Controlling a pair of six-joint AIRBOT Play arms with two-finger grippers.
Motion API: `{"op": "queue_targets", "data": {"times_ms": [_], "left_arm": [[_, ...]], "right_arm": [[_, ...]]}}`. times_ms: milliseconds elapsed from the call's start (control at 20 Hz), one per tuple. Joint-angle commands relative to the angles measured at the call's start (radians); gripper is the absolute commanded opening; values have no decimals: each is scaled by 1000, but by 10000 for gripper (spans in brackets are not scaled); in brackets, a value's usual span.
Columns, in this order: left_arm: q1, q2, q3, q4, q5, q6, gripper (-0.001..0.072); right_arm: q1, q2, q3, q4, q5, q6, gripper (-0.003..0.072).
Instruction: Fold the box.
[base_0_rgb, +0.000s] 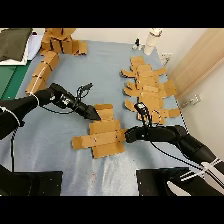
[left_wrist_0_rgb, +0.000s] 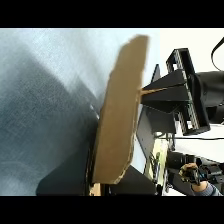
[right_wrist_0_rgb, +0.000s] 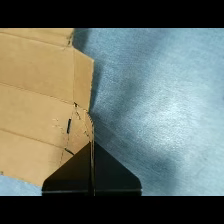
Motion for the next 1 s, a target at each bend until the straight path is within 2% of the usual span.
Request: {"op": "queue_targets", "data": {"times_ms": [0,200,300,700,750,800,850,900,950], "left_arm": [[-9,-2,1,1,1,21,103],[-22,-2,1,0,20,43,101],[-20,-2,1,0,21,53,13],[-7,-1,3,-7,21,53,16],[-3,-1,3,-8,21,51,191],[0,-1,3,-11,20,50,318],[-1,-1,3,-14,20,51,224],[-1,-2,3,-18,20,54,165],[-1,-1,3,-21,20,54,165]], "right_arm": [[0,1,0,0,1,0,5],[0,1,0,0,3,0,5],[1,1,0,0,2,0,5],[1,1,0,0,2,0,5],[1,1,0,0,2,0,5],[0,1,0,0,2,0,5],[0,1,0,0,2,0,5],[0,1,0,0,2,0,5],[1,1,0,0,2,0,5]]}}
